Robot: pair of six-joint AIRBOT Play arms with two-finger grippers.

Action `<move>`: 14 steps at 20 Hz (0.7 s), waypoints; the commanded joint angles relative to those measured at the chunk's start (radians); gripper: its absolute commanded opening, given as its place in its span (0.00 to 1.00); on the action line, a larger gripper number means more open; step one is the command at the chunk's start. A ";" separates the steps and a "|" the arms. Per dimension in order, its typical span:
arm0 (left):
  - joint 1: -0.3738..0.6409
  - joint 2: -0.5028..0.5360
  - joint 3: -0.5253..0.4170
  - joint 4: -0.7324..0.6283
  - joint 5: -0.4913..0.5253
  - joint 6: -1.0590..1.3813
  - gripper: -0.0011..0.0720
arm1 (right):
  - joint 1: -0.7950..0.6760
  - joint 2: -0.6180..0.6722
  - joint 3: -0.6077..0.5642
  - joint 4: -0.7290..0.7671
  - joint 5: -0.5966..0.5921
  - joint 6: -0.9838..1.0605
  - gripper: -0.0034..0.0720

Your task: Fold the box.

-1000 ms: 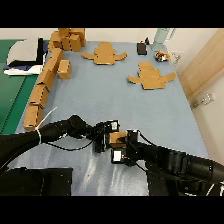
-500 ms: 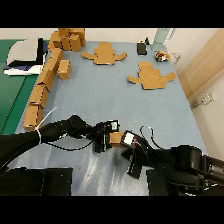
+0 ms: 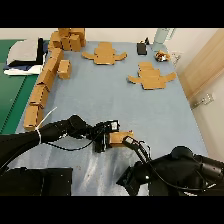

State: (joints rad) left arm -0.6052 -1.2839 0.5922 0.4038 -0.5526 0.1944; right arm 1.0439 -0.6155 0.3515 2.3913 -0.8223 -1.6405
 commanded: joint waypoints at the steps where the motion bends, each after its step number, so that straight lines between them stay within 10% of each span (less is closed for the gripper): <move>1: 0.000 0.000 0.001 0.000 0.000 0.000 0.60 | -0.187 -0.033 0.000 0.268 -0.074 -0.246 0.05; 7: 0.000 0.000 0.001 0.000 0.000 0.000 0.60 | -0.761 -0.127 0.090 0.308 -0.467 -0.510 0.05; 14: 0.000 0.000 0.001 0.000 0.000 0.000 0.60 | -0.873 -0.196 0.097 0.185 -0.386 -0.392 0.05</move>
